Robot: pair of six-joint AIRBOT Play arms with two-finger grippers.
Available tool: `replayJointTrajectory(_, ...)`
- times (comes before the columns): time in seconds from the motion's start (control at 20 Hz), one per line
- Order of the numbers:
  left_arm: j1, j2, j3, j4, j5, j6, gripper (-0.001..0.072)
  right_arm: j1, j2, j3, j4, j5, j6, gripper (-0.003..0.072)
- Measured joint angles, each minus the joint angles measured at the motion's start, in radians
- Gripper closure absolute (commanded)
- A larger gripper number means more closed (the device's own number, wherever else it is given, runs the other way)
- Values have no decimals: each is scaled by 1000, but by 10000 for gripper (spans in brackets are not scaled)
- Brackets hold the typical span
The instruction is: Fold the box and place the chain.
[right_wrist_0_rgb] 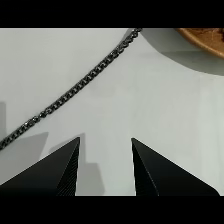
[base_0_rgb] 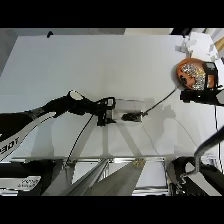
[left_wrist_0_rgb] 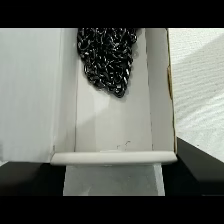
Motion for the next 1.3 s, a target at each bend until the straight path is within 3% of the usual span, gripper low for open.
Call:
replayJointTrajectory(0.55,0,0,0,0,0,0,699,25,-359,286,-59,20,47,349)
replayJointTrajectory(1.0,0,0,0,0,0,0,699,30,-547,344,-116,-93,243,356)
replayJointTrajectory(1.2,0,0,0,0,0,0,699,30,-575,346,-117,-129,302,458)
replayJointTrajectory(1.3,0,0,0,0,0,0,699,30,-580,347,-119,-144,328,632)
